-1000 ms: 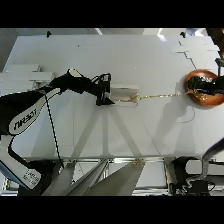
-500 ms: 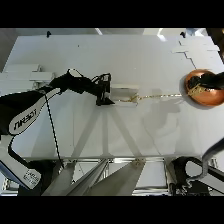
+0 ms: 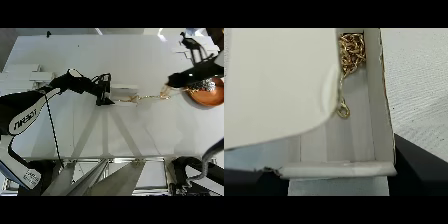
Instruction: Fold the box and place the chain.
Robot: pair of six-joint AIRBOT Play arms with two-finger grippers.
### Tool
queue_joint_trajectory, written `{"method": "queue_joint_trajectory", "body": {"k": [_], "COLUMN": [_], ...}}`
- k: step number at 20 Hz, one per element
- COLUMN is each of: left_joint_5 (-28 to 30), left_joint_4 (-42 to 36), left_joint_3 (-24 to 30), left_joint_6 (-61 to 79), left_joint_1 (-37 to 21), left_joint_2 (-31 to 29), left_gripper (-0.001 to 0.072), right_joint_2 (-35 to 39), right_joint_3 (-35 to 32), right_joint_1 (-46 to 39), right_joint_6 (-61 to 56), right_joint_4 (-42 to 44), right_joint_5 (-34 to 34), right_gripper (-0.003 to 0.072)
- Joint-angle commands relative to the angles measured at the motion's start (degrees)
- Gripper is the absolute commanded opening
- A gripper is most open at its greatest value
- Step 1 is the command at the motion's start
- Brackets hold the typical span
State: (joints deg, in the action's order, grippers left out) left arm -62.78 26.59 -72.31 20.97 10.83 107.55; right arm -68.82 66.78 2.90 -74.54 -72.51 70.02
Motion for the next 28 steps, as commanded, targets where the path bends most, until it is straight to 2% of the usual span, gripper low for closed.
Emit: {"method": "queue_joint_trajectory", "body": {"k": [1, 5, 11, 13, 17, 18, 21, 23, 28], "left_joint_5": [0.02, 0.0, 0.0, 0.0, 0.0, 0.0, 0.0, 0.0, 0.0], "left_joint_4": [0.0, 0.0, 0.0, 0.0, 0.0, 0.0, 0.0, 0.0, -0.07], "left_joint_3": [-0.02, -0.02, -0.02, -0.02, -0.02, -0.02, -0.02, -0.02, -0.02], "left_joint_6": [0.02, 0.02, 0.0, 0.02, 0.0, 0.02, 0.0, 0.0, 0.02], "left_joint_1": [-0.02, -0.02, -0.02, -0.02, -0.02, -0.02, -0.02, -0.02, -0.02], "left_joint_2": [-0.02, -0.02, -0.02, -0.02, 0.0, -0.02, -0.02, -0.02, -0.02], "left_gripper": [0.0297, 0.0297, 0.0297, 0.0297, 0.0297, 0.0297, 0.0297, 0.0297, 0.0297], "right_joint_2": [-2.84, -7.54, -11.32, -11.37, -11.39, -11.39, -11.39, -11.39, -11.39], "right_joint_3": [0.07, 0.07, 0.09, 0.07, 0.09, 0.07, 0.07, 0.09, 0.07], "right_joint_1": [6.75, 11.78, 14.47, 14.53, 14.53, 14.53, 14.53, 14.53, 14.53], "right_joint_6": [0.04, 2.16, 11.78, 13.25, 13.25, 13.25, 13.18, 13.11, 13.11], "right_joint_4": [5.18, 8.33, 24.5, 26.77, 25.75, 25.73, 22.29, 18.16, 11.58], "right_joint_5": [-4.24, -4.96, -11.32, -12.72, -13.51, -13.51, -13.31, -12.39, -9.16], "right_gripper": [0.0012, 0.0012, 0.0012, 0.0013, 0.0021, 0.0066, 0.0069, 0.0187, 0.0204]}}
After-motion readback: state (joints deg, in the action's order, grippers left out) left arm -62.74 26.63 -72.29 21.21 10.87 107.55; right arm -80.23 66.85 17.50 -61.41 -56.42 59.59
